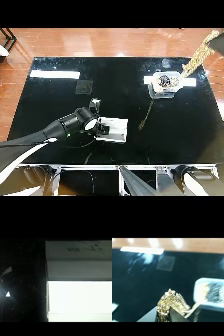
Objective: Fold the box and place the chain.
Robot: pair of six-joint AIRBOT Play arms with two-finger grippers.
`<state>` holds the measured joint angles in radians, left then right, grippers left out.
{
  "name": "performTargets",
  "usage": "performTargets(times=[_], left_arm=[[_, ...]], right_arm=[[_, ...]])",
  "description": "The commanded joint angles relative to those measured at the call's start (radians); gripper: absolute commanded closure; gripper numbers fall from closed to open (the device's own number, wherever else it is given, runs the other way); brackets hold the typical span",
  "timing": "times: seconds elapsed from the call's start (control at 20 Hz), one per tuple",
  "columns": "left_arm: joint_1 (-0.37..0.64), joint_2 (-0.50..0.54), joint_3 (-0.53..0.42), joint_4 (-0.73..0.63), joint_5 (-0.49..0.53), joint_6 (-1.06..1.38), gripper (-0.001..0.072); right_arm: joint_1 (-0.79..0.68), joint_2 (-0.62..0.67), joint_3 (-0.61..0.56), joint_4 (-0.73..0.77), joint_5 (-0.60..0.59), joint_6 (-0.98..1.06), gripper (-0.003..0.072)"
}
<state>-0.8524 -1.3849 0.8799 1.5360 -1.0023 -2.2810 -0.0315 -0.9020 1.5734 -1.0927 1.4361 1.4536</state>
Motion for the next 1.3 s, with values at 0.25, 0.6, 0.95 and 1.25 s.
performTargets(times=[0.25, 0.6, 0.95, 1.25], left_arm=[[0.001, 0.000, 0.000, 0.000, 0.003, 0.000, 0.0684], [0.001, 0.000, 0.000, 0.000, 0.000, 0.000, 0.0684], [0.000, 0.000, 0.000, -0.002, -0.001, 0.000, 0.0684], [0.000, 0.000, 0.000, -0.003, -0.002, 0.000, 0.0684]], right_arm=[[0.312, 0.125, -0.344, 0.098, 0.165, -0.029, 0.0668], [0.557, 0.122, -0.649, 0.206, -0.139, -0.021, 0.0668], [0.658, 0.037, -0.679, 0.240, -0.307, -0.027, 0.0668], [0.676, -0.014, -0.679, 0.247, -0.412, -0.037, 0.0667]])
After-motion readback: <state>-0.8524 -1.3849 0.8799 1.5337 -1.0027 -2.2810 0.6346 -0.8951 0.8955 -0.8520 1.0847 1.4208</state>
